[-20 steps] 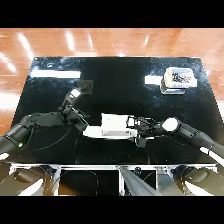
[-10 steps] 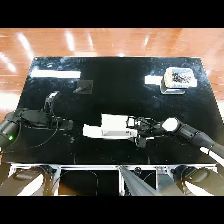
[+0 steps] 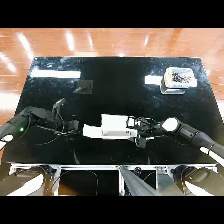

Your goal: Fold the box and place the chain.

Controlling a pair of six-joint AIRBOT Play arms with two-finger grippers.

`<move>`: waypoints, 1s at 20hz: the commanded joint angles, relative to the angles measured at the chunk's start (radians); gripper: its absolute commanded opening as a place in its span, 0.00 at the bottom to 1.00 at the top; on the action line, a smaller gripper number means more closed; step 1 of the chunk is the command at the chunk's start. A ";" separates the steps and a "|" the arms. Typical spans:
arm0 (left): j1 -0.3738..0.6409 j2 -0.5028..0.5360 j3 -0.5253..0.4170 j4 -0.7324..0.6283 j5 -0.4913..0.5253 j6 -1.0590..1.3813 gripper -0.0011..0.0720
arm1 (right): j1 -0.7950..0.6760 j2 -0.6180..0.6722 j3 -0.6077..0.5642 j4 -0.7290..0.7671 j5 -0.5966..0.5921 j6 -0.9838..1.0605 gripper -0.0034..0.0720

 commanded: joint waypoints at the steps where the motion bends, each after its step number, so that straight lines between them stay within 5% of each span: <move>1: -0.060 -0.057 -0.001 -0.106 -0.027 0.037 0.04 | 0.000 0.000 -0.001 0.002 0.000 0.000 0.72; 7: -0.185 -0.062 0.002 -0.145 -0.162 0.032 0.04 | 0.000 0.000 -0.001 0.003 0.000 0.001 0.72; 17: -0.188 -0.061 0.058 -0.168 -0.032 0.039 0.05 | 0.000 0.000 -0.001 0.003 0.004 0.001 0.72; 20: -0.188 -0.061 0.107 -0.168 0.004 0.040 0.47 | 0.000 0.000 -0.001 0.003 0.004 0.001 0.72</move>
